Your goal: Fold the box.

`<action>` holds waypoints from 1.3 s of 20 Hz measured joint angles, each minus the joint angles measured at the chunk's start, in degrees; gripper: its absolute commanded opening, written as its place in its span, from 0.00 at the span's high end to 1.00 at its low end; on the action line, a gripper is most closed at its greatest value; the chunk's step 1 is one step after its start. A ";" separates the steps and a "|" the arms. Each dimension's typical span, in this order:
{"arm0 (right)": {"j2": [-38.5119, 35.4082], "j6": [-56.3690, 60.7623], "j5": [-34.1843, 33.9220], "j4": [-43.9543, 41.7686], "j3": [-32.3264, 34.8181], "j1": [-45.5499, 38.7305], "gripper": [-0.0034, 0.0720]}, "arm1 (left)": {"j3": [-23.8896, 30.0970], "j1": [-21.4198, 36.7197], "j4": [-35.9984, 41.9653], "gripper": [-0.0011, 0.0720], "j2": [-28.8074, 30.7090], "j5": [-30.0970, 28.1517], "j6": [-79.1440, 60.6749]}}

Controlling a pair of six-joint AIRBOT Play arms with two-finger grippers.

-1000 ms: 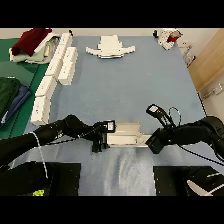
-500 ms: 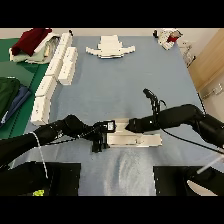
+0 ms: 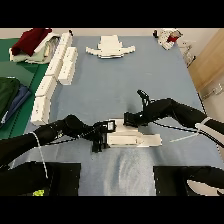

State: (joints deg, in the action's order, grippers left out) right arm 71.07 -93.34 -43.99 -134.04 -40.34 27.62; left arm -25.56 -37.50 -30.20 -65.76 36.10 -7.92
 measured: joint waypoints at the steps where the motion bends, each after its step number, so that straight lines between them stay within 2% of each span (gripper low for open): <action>1: 0.63 -0.33 0.02 0.07 -0.04 0.00 0.95 | 0.00 0.00 0.00 0.39 0.00 0.00 -0.02; 6: 1.22 -2.21 -0.17 0.31 -0.46 0.00 0.95 | 0.00 0.00 -0.02 0.39 0.00 0.00 -0.02; 11: -3.67 -4.52 -3.87 2.93 -2.75 -0.13 0.95 | -0.02 0.00 -0.07 0.39 0.00 0.00 -0.20; 16: -12.31 -6.56 -13.05 9.57 -4.28 -0.15 0.95 | -0.02 0.00 -0.07 0.39 0.00 0.00 -0.17; 20: -18.10 -14.21 -22.91 15.34 -4.57 -0.17 0.93 | 0.00 0.00 -0.04 0.39 0.00 0.00 -0.15; 21: -18.91 -16.92 -25.22 17.18 -4.55 -0.15 0.71 | 0.00 0.00 -0.04 0.39 0.00 0.00 -0.15; 22: -19.54 -19.58 -27.12 19.34 -4.37 -0.17 0.40 | -0.02 0.00 -0.04 0.39 0.00 0.00 -0.15; 23: -20.00 -21.99 -28.52 21.57 -3.87 -0.17 0.33 | 0.00 0.00 -0.04 0.39 0.00 0.00 -0.15; 25: -20.50 -26.01 -29.40 24.55 -2.21 -0.17 0.31 | 0.00 0.00 -0.04 0.39 0.00 0.00 -0.15; 26: -20.61 -28.26 -29.27 25.68 -1.11 -0.17 0.19 | 0.00 0.00 -0.04 0.39 0.00 0.00 -0.13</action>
State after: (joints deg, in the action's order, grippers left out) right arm 50.46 -121.60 -73.25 -108.36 -41.45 27.44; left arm -25.56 -37.50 -30.24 -65.76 36.10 -8.05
